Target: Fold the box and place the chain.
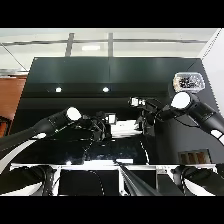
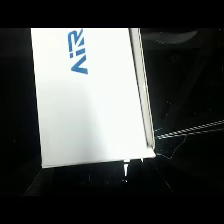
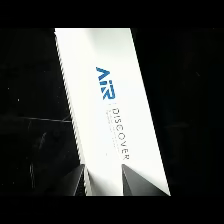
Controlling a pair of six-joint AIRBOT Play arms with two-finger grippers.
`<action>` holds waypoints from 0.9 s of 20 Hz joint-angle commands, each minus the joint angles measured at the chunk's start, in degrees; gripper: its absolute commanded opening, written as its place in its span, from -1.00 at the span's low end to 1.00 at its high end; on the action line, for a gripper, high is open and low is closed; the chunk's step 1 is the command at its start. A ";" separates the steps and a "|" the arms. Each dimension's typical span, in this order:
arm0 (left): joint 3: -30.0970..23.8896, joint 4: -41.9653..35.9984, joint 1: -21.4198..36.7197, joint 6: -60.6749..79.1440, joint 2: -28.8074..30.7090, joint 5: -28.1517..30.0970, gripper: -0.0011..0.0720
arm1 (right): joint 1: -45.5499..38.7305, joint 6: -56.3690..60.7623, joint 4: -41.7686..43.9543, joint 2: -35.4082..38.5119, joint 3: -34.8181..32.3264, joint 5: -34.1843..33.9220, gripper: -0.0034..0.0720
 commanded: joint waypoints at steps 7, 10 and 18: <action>0.04 0.00 0.00 0.02 0.00 0.04 -0.36 | -0.94 5.14 0.57 0.44 1.99 4.63 -0.20; 0.04 0.00 0.00 0.02 0.00 0.09 -0.36 | -3.69 17.62 1.66 0.61 6.56 14.75 -0.20; 0.04 0.00 0.00 0.02 0.00 -0.17 -0.36 | -9.31 30.40 34.51 0.37 -8.07 8.46 -0.86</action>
